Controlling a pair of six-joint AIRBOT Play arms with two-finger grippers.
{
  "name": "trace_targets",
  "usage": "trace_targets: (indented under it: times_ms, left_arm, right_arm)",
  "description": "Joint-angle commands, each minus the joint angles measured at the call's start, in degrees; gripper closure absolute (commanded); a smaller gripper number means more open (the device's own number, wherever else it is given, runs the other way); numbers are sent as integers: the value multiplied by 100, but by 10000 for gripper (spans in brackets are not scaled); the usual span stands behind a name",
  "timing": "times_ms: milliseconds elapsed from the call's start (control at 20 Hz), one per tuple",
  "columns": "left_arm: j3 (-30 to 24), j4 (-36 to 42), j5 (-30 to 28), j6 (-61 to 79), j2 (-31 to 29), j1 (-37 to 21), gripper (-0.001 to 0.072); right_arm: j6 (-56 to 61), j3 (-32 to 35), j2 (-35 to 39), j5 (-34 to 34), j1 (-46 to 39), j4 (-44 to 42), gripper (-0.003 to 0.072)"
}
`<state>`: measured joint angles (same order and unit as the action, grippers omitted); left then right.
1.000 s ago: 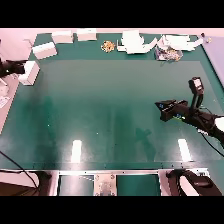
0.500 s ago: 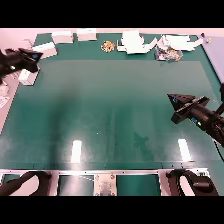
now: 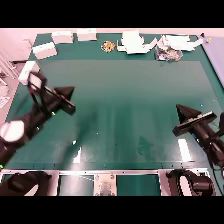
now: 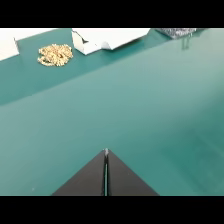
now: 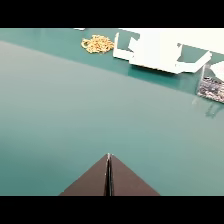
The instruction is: Fold the box and place the chain.
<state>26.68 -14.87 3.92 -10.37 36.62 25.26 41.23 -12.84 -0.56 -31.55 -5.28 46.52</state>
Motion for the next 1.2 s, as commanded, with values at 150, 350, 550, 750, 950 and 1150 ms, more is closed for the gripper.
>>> trace_targets:
  times_ms: [150,350,550,750,950,1150]
  left_arm:
    - [-1040,28,-2258,-11,-267,1891,695]
    - [-1228,31,-2413,-70,-267,1897,690]
    - [-1228,33,-2409,-72,-267,1899,689]
    - [-1228,31,-2402,-70,-267,1897,689]
    - [-1228,33,-2396,-70,-267,1899,689]
    - [-1228,33,-2400,-70,-267,1899,689]
  right_arm:
    - [201,643,994,214,-17,348,683]
    - [402,723,994,216,-17,348,681]
    - [402,732,994,210,-17,348,681]
    - [402,737,994,214,-17,345,681]
    - [402,737,994,216,-17,348,681]
    - [402,737,994,216,-17,348,681]
